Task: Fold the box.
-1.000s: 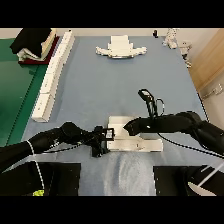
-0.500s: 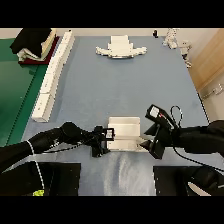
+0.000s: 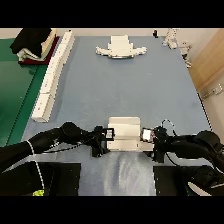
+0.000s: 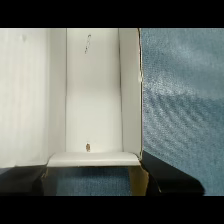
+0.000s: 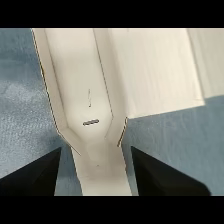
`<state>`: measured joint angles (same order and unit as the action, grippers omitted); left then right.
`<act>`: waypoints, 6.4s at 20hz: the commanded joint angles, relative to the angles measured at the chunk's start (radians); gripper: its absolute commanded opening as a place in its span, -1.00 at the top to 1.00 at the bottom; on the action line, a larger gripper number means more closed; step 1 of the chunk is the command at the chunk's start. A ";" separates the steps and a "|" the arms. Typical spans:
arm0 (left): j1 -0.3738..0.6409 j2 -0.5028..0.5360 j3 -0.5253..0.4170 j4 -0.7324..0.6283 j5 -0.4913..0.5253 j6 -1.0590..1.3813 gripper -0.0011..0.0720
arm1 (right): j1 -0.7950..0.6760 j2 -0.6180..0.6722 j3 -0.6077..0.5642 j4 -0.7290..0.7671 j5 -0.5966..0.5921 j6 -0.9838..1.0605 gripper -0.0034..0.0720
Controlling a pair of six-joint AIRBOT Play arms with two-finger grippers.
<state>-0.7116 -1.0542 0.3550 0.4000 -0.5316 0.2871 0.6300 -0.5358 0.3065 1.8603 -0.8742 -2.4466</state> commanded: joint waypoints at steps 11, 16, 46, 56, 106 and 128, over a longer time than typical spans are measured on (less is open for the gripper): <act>0.001 0.000 0.000 0.000 0.000 0.000 -0.26 | 0.002 -0.111 -0.015 0.189 0.126 -0.169 0.71; 0.001 0.000 0.000 0.000 0.000 0.000 -0.26 | 0.002 -0.127 -0.015 0.233 0.179 -0.232 0.71; 0.001 0.000 0.000 0.000 0.000 0.000 -0.26 | -0.093 -0.083 0.183 -0.597 -0.428 1.086 0.91; 0.001 0.000 0.000 0.000 0.000 0.000 -0.26 | -0.846 -0.321 0.180 0.132 -0.408 0.724 0.91; 0.001 0.000 0.000 0.000 0.000 0.000 -0.26 | -0.148 -0.337 0.185 0.202 -0.105 1.034 -0.37; 0.001 0.000 0.000 0.000 0.000 0.000 -0.26 | 0.320 -0.724 0.519 -0.332 -0.298 1.874 0.59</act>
<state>-0.7116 -1.0542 0.3550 0.3992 -0.5316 0.2844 0.9417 -1.2465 0.8162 1.5471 -1.1812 -0.6106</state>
